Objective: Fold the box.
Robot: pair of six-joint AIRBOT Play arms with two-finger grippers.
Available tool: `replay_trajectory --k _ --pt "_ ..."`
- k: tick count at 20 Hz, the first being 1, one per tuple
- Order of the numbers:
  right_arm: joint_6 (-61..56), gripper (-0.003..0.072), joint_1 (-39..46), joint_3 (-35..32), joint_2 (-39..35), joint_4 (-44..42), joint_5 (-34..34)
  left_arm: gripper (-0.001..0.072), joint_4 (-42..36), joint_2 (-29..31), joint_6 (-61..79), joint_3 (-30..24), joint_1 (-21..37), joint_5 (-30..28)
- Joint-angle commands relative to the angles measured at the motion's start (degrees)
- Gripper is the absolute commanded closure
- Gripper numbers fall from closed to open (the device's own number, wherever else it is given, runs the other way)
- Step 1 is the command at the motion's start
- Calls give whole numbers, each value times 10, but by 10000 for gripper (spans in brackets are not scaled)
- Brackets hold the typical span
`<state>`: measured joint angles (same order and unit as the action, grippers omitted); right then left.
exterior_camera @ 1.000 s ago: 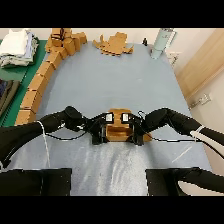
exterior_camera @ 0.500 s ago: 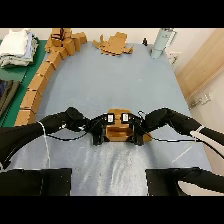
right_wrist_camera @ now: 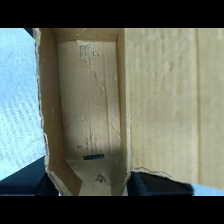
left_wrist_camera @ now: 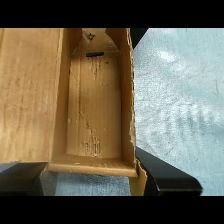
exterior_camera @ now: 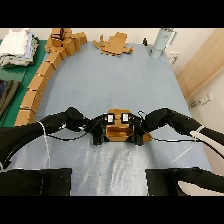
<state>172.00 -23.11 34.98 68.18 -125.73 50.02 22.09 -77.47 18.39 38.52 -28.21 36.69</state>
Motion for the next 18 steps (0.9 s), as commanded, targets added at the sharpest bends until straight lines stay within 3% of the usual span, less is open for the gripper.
replay_trajectory --k 1,15,17,18 --pt "0 215 0 1 0 0 0 270 0 0 0 0 0 -1" --pt "0 215 0 1 0 -2 17 270 0 0 0 0 0 -1" --pt "1 -28 0 3 -3 1 17 270 0 0 0 0 0 -1" --pt "1 -28 0 7 -9 2 17 270 0 0 0 0 0 -1"
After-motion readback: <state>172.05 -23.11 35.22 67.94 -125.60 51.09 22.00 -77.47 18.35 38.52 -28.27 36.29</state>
